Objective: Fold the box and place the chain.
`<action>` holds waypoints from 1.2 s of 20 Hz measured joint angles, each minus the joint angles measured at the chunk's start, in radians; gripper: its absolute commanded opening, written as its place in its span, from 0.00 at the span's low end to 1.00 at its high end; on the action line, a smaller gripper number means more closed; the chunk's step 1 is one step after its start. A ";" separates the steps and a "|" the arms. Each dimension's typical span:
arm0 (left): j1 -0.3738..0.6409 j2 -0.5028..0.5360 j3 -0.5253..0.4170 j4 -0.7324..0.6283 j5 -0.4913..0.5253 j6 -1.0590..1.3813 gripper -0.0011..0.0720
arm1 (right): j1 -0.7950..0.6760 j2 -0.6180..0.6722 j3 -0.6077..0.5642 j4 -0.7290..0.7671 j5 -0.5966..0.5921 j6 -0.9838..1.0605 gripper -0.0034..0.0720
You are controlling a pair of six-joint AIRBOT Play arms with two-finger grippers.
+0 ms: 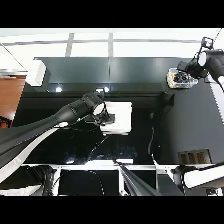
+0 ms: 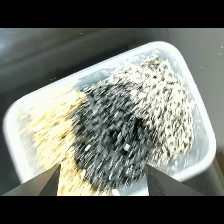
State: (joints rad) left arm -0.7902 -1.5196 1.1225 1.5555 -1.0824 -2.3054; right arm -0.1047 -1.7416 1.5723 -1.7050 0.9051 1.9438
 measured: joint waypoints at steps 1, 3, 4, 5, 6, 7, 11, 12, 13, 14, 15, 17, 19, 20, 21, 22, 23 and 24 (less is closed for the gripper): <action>0.000 0.000 0.000 0.000 0.000 0.000 0.05 | -0.006 -0.042 0.041 0.008 0.023 -0.002 0.82; 0.000 0.000 0.000 0.000 0.000 0.000 0.05 | -0.018 -0.111 0.095 0.027 0.060 -0.003 0.82; 0.000 0.000 0.000 0.000 0.000 0.000 0.05 | -0.024 -0.137 0.113 0.039 0.066 -0.005 0.76; 0.000 0.000 0.000 0.000 0.000 0.000 0.05 | -0.032 -0.158 0.124 0.047 0.076 -0.006 0.69; 0.000 0.000 0.000 0.000 0.000 0.000 0.05 | -0.040 -0.177 0.134 0.055 0.077 -0.008 0.56; 0.000 0.000 0.000 0.000 0.000 0.000 0.05 | -0.045 -0.188 0.140 0.068 0.080 -0.008 0.31; 0.000 0.000 0.000 0.000 0.000 0.000 0.05 | -0.060 -0.210 0.178 0.101 0.110 -0.021 0.06; 0.000 0.000 0.000 0.000 0.000 0.000 0.05 | -0.062 -0.209 0.193 0.102 0.137 -0.033 0.06; 0.000 0.000 0.000 0.000 0.000 0.000 0.05 | -0.063 -0.201 0.209 0.101 0.151 -0.043 0.06; 0.000 0.000 0.000 0.000 0.000 0.000 0.05 | -0.064 -0.188 0.229 0.102 0.159 -0.060 0.06; 0.000 0.000 0.000 0.000 0.000 0.000 0.05 | -0.065 -0.174 0.246 0.105 0.180 -0.079 0.06; 0.000 0.000 0.000 0.000 0.000 0.000 0.05 | -0.065 -0.132 0.278 0.109 0.211 -0.117 0.06; 0.000 0.000 0.000 0.000 0.000 0.000 0.05 | -0.065 -0.067 0.298 0.110 0.237 -0.159 0.06; 0.000 0.000 0.000 0.000 0.000 0.000 0.05 | -0.065 -0.029 0.305 0.110 0.241 -0.177 0.06; 0.000 0.000 0.000 0.000 0.000 0.000 0.05 | -0.065 0.009 0.309 0.113 0.247 -0.194 0.06; 0.000 0.000 0.000 0.000 0.000 0.000 0.05 | -0.065 0.051 0.313 0.122 0.257 -0.216 0.06; 0.000 0.000 0.000 0.000 0.000 0.000 0.05 | -0.065 0.096 0.315 0.139 0.270 -0.239 0.06; 0.000 0.000 0.000 0.000 0.000 0.000 0.05 | -0.065 0.139 0.317 0.156 0.279 -0.262 0.06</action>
